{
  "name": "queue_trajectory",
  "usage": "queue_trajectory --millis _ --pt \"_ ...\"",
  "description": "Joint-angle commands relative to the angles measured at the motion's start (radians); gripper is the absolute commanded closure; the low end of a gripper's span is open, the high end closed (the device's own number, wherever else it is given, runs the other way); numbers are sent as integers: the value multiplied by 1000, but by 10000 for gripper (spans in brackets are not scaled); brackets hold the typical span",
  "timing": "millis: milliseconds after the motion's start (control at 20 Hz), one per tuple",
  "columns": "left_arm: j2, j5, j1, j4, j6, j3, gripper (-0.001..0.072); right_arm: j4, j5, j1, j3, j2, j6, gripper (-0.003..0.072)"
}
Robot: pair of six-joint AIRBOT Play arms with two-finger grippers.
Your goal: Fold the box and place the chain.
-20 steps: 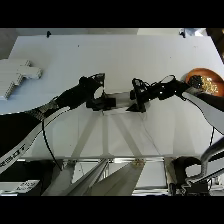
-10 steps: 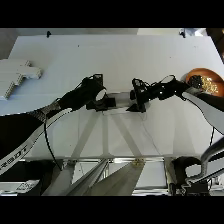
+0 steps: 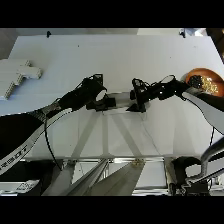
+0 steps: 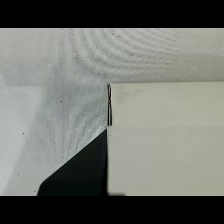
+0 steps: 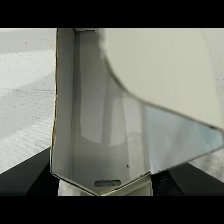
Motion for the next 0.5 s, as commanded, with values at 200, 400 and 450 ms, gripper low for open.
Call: queue_trajectory --millis 200,400,450 --pt "32 22 2 -3 0 0 309 0 1 0 0 0 0 186" --pt "96 13 16 -11 4 0 308 0 2 0 0 0 0 186" --pt "114 6 26 -12 25 0 308 0 1 0 0 0 0 186"
